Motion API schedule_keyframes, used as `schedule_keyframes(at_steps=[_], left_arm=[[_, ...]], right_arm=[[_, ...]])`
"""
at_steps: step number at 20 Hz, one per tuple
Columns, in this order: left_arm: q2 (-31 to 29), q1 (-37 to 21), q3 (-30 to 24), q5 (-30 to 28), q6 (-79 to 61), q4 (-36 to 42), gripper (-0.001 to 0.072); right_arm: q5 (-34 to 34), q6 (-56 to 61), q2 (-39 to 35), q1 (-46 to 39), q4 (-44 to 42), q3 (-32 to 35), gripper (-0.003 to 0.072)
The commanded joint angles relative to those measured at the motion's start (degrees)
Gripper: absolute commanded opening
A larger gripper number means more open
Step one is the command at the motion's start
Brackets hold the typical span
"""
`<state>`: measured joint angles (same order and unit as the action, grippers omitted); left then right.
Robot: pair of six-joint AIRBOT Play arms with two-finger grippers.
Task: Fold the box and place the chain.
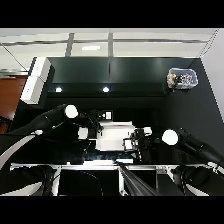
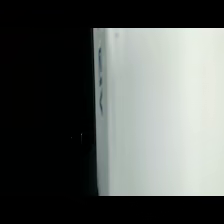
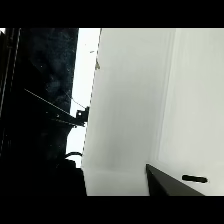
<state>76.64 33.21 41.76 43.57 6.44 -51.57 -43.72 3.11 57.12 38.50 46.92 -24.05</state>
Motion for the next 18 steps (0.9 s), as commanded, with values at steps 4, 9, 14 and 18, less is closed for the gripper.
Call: schedule_keyframes(at_steps=[4, 9, 14, 18], left_arm=[[0.02, 0.02, 0.0, -0.02, -0.02, -0.02, 0.0024], [0.02, 0.02, 0.0, 0.13, 0.0, -0.02, 0.0024], [0.02, 0.02, 0.0, 0.13, 0.0, -0.02, 0.0024], [0.02, 0.02, 0.0, 0.13, 0.0, 0.0, 0.0024]], right_arm=[[5.51, 2.93, 1.33, 1.62, -0.76, 0.17, 0.0624], [2.29, 9.05, 0.42, -0.09, 1.79, -1.05, 0.0623], [3.26, 11.23, -4.33, -4.04, 1.99, -1.27, 0.0624], [6.99, 11.5, -4.5, -4.04, 1.33, -1.27, 0.0623]])
